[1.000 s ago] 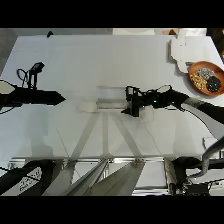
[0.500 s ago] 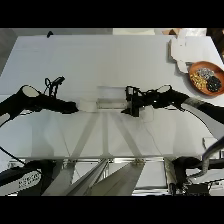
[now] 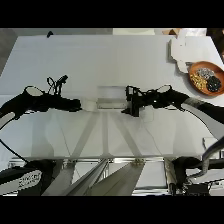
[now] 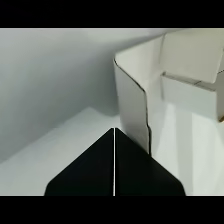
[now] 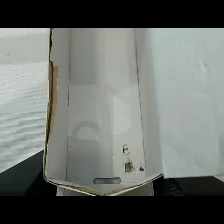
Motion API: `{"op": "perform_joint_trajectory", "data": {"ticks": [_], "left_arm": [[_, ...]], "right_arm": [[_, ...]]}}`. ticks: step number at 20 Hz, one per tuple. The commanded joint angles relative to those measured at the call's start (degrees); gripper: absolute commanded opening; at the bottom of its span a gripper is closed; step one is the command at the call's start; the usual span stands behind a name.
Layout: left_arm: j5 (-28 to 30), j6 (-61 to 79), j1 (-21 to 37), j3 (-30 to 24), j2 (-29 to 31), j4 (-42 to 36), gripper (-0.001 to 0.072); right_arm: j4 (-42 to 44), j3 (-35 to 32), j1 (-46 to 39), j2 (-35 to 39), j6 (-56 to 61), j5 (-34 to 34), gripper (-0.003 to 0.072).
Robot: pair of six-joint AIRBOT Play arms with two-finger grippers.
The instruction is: Fold the box and place the chain.
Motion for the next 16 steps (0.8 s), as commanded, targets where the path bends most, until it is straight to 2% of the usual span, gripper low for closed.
{"op": "perform_joint_trajectory", "data": {"ticks": [1, 11, 16], "left_arm": [[0.66, 2.05, -0.17, 0.00, -0.13, -3.91, 0.0006], [5.60, 1.86, -2.27, 0.00, -1.38, -3.13, 0.0004], [4.55, 1.84, -3.48, 0.00, -1.88, -3.72, 0.0005]], "right_arm": [[0.00, 0.04, 0.00, -0.02, -0.02, 0.04, 0.0516], [0.00, 0.04, 0.00, -0.02, -0.02, 0.04, 0.0516], [0.00, 0.04, 0.00, -0.02, -0.02, 0.04, 0.0516]]}}
